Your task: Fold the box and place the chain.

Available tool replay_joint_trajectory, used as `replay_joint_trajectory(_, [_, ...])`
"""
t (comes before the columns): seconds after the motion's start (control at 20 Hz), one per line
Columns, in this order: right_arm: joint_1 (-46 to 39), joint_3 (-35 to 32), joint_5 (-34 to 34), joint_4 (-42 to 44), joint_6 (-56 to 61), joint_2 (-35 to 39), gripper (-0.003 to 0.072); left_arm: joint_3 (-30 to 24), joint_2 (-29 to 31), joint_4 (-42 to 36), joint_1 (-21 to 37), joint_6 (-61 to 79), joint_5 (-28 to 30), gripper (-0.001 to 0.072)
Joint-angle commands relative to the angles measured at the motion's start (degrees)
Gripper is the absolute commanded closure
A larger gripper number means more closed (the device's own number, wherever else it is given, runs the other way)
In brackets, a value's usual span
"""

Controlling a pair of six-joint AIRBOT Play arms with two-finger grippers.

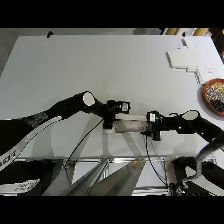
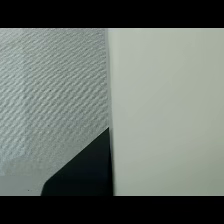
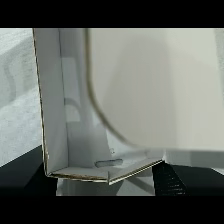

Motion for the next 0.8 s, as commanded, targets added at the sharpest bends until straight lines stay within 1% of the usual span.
replay_joint_trajectory(0.0, [0.04,-0.04,0.02,0.00,0.02,-0.02,0.0283,-0.02,-0.04,-0.37,0.00,-0.02,0.02,0.0698])
replay_joint_trajectory(0.15, [0.04,-0.04,0.02,0.00,0.04,-0.02,0.0283,-0.02,0.17,0.00,0.04,-0.02,0.02,0.0688])
replay_joint_trajectory(0.2, [0.04,-0.04,0.02,0.00,0.04,-0.02,0.0283,-0.02,0.70,0.57,0.04,-0.07,-0.04,0.0594])
replay_joint_trajectory(0.3, [0.04,-0.04,0.02,0.00,0.02,-0.02,0.0283,-0.02,2.16,1.20,0.17,-0.09,-0.87,0.0290])
replay_joint_trajectory(0.35, [0.04,-0.04,0.02,0.00,0.04,-0.02,0.0283,-0.02,3.15,1.77,0.20,-0.52,-1.07,0.0159])
replay_joint_trajectory(0.4, [0.04,-0.04,0.04,0.00,0.02,-0.02,0.0283,-0.02,4.09,2.54,0.20,-2.08,-1.07,0.0123])
replay_joint_trajectory(0.5, [0.04,-0.04,0.04,0.00,0.04,-0.02,0.0283,-0.02,5.84,6.19,0.20,-5.90,-1.31,0.0123])
replay_joint_trajectory(0.6, [0.04,-0.04,0.02,0.00,0.02,-0.02,0.0283,-0.02,7.10,11.76,0.20,-11.80,-1.90,0.0123])
replay_joint_trajectory(0.75, [0.04,-0.04,0.04,0.00,0.02,-0.02,0.0283,-0.02,9.77,21.09,0.17,-23.61,-5.18,0.0124])
